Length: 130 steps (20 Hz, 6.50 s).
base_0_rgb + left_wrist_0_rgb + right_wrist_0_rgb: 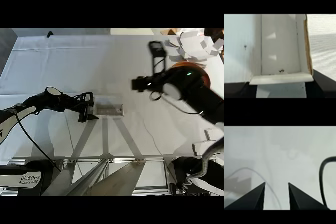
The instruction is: Fold the box and place the chain.
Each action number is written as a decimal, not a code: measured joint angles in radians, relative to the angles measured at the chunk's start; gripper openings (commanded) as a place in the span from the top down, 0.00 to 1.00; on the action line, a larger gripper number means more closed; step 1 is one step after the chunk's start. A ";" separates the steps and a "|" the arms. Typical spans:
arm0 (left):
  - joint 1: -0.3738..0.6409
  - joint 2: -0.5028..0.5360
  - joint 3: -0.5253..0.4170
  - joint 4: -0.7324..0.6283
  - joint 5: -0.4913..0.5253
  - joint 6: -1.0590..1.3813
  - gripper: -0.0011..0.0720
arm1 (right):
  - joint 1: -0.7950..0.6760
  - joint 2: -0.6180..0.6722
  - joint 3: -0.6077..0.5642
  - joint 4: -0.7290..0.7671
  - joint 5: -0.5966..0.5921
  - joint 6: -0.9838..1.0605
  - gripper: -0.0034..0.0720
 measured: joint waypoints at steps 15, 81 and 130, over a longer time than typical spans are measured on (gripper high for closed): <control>0.000 0.000 0.000 0.000 0.000 0.000 0.54 | -0.682 -0.332 0.139 0.145 -0.060 -0.361 0.25; 0.000 0.000 0.000 0.000 0.000 0.000 0.53 | 0.176 0.027 -0.214 0.433 -0.347 -0.408 0.95; 0.000 0.000 0.000 0.000 0.000 0.000 0.54 | -0.290 -0.231 -0.131 0.883 0.071 -2.180 0.16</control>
